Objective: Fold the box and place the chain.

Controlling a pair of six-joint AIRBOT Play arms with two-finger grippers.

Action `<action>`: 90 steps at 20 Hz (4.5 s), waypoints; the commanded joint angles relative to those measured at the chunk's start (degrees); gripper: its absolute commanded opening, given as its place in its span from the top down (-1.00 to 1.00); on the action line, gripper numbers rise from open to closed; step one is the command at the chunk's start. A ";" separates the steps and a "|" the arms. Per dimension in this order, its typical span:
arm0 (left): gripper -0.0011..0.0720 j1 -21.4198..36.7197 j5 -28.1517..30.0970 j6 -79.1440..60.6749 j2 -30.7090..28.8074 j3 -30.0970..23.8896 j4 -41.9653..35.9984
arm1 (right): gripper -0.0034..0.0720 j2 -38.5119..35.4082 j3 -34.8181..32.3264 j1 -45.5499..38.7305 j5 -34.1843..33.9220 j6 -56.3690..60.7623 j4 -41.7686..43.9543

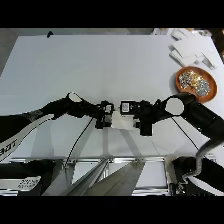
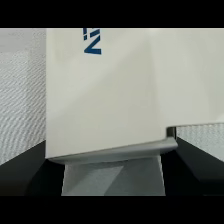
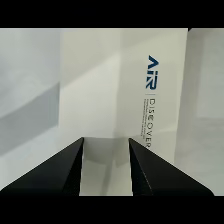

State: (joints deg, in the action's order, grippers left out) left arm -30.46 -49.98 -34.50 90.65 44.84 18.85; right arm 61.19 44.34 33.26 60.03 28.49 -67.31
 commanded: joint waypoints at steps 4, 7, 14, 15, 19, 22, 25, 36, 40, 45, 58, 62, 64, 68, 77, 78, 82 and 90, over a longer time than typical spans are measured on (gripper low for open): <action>0.44 0.00 0.02 0.02 -0.02 0.04 0.00 | 0.06 1.03 -1.01 2.86 -4.37 0.22 -1.81; 0.44 0.00 0.02 0.02 -0.02 0.04 0.00 | 0.07 1.03 -2.25 2.86 -5.81 2.01 -0.48; 0.44 0.00 0.04 0.02 -0.02 0.02 0.00 | 0.08 0.90 -2.25 4.35 -9.75 2.58 0.13; 0.44 0.00 0.04 0.02 -0.02 0.04 0.00 | 0.10 0.90 -2.25 5.55 -10.21 2.56 0.04; 0.44 0.00 0.04 0.02 -0.02 0.04 0.00 | 0.12 0.96 -2.25 6.43 -12.04 2.80 -1.33; 0.44 0.00 0.02 0.02 -0.02 0.04 0.00 | 0.12 0.98 -2.45 6.45 -11.47 2.80 0.52; 0.44 0.00 0.02 0.02 -0.02 0.04 0.00 | 0.12 1.49 -2.49 6.45 -11.06 3.26 0.70; 0.44 0.00 0.04 0.02 -0.02 0.04 0.00 | 0.12 1.92 -2.58 6.73 -15.10 10.71 -6.93; 0.44 0.00 0.04 0.02 -0.02 0.02 0.00 | 0.25 1.46 -2.56 6.75 -15.10 10.71 -7.67; 0.44 0.00 0.02 0.02 -0.02 0.02 0.00 | 0.34 -0.55 -2.56 6.73 -16.96 10.69 -7.96; 0.44 0.00 0.02 0.02 -0.02 0.04 0.00 | 0.69 -0.26 -2.56 5.38 -17.42 10.62 -7.69; 0.44 0.00 0.02 0.02 -0.02 0.04 0.00 | 0.68 1.68 -2.56 5.20 -15.63 10.43 -3.91; 0.44 0.00 0.02 0.04 -0.02 0.04 0.00 | 0.62 1.81 -2.58 5.20 -12.50 9.99 -3.23; 0.44 0.00 0.02 0.02 -0.02 0.04 0.00 | 0.18 1.81 -2.58 5.20 -10.49 9.99 -2.60; 0.44 0.00 0.02 0.02 -0.02 0.04 0.00 | -0.07 -1.36 -1.42 3.67 -13.57 10.05 2.12; 0.44 0.00 0.02 0.02 -0.02 0.04 0.00 | 0.26 -1.29 -1.42 2.25 -13.35 10.08 2.91; 0.44 0.00 0.02 0.02 -0.02 0.04 0.00 | 0.87 -0.02 -1.51 -0.63 -9.20 10.47 2.97; 0.44 0.00 0.02 0.02 -0.02 0.04 0.00 | 0.87 2.62 -1.60 -0.46 -7.04 9.99 5.05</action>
State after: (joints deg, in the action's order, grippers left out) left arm -30.52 -49.95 -34.48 90.63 44.84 18.85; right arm 63.46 42.76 32.88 52.23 38.59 -62.70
